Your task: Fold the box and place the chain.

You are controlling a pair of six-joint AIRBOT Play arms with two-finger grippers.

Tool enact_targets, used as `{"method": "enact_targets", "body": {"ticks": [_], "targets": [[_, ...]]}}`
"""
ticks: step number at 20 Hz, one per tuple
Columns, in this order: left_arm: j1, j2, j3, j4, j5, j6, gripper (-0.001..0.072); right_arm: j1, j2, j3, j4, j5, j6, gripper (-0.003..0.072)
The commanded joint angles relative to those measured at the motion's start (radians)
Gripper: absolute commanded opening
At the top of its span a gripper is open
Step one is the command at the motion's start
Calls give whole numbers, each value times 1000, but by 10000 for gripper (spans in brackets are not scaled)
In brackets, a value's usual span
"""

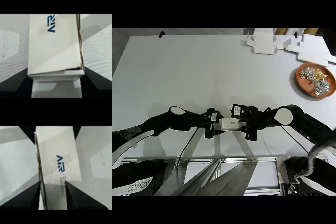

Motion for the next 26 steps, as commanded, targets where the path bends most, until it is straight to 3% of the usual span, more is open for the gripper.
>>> {"method": "enact_targets", "body": {"ticks": [1, 5, 7, 10, 11, 17, 26], "targets": [[0, 0, 1, -2, 5, -3, 97, 1, 28, 0, 27, 10, 2, 341], [0, 0, 1, -2, 5, -3, 97, 1, 47, 0, 77, -3, 2, 308], [0, 0, 1, -2, 5, -3, 97, 1, 40, 0, 80, -8, 2, 101], [0, 0, 1, -2, 5, -3, 97, 1, 6, -1, 79, -11, 2, 73], [0, 0, 1, -2, 4, -3, 97, 1, -7, -1, 79, -7, 2, 32], [0, 0, 1, -2, 5, -3, 97, 1, -73, -1, 79, 16, 3, 31], [0, 0, 1, -2, 5, -3, 97, 1, -75, -6, 76, 18, 2, 16]]}}
